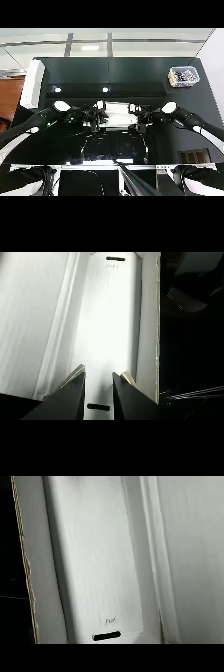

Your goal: Fold the box and place the chain.

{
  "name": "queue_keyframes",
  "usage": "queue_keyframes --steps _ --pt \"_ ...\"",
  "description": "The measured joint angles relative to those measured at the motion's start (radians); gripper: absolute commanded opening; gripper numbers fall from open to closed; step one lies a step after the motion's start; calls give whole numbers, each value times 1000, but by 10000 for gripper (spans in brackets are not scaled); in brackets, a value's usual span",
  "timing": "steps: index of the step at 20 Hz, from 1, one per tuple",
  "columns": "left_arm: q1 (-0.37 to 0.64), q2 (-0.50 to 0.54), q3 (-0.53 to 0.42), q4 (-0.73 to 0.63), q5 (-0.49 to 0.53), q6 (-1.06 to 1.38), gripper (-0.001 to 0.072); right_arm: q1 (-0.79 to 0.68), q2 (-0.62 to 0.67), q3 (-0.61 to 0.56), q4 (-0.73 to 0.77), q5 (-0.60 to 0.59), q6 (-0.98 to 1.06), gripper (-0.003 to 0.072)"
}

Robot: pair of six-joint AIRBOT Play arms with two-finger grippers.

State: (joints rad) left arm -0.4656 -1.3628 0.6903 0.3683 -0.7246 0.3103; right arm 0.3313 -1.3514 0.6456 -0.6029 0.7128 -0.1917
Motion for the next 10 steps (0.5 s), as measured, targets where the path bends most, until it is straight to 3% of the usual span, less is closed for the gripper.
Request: queue_keyframes --steps 1,2,4,5,6,7,8,9,10 --pt "-1 -4 0 -6 1 0 203 0 0 0 0 0 0 167" --pt "-2 -7 0 -12 3 -1 93 0 0 0 0 0 0 167" --pt "-3 -11 2 -20 4 0 62 0 0 0 0 0 0 166" --pt "-3 -12 2 -22 5 0 104 0 0 0 0 0 0 167" --pt "-3 -13 1 -25 5 0 367 0 0 0 0 0 0 167" --pt "-3 -13 2 -26 5 0 397 0 0 0 0 0 0 167" --pt "-3 -14 2 -30 7 -3 182 0 0 0 0 0 0 167" --pt "-3 -14 2 -28 7 -3 73 0 0 0 0 0 0 167" --pt "-3 -14 2 -26 6 0 201 0 0 0 0 0 0 167"
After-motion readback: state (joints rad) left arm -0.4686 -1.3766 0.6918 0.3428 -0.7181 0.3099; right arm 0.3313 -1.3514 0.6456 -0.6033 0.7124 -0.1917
